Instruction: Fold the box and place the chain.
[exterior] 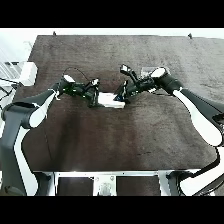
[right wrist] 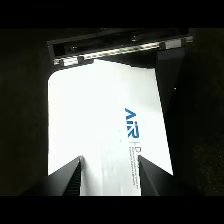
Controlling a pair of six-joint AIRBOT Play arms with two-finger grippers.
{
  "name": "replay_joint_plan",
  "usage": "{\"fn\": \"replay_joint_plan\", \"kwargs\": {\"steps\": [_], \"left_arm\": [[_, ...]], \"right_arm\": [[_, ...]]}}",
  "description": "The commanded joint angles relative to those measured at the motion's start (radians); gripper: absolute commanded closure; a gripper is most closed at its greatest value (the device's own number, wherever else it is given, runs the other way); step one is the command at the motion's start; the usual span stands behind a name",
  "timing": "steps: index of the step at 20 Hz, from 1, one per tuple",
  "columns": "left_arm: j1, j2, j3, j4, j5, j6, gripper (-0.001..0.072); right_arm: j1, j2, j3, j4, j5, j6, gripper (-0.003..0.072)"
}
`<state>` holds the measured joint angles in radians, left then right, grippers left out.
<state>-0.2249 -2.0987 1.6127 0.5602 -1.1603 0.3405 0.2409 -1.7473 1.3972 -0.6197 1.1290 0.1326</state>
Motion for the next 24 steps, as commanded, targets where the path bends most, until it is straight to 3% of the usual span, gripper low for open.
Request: {"fn": "replay_joint_plan", "kwargs": {"steps": [1,8,15,16,18,24], "left_arm": [[0.000,0.000,0.001,0.000,0.001,0.000,0.0478],[0.000,0.000,0.001,0.000,0.000,0.000,0.0478],[0.000,0.000,0.001,0.000,0.000,0.000,0.0478],[0.000,0.000,0.001,0.000,0.000,0.000,0.0478],[0.000,0.000,0.001,0.000,0.000,0.000,0.0478],[0.000,0.000,0.001,0.000,0.000,0.000,0.0478]], "right_arm": [[0.014,-0.001,-0.010,0.002,-0.043,-0.064,0.0274],[0.025,0.000,-0.011,-0.002,-0.080,-0.074,0.0273],[0.023,0.038,-0.023,-0.001,0.026,-0.074,0.0278],[0.023,0.038,-0.026,-0.001,0.026,-0.074,0.0336],[0.023,0.032,-0.026,-0.002,0.011,-0.073,0.0349],[0.026,-0.010,-0.027,-0.019,-0.022,-0.074,0.0153]]}}
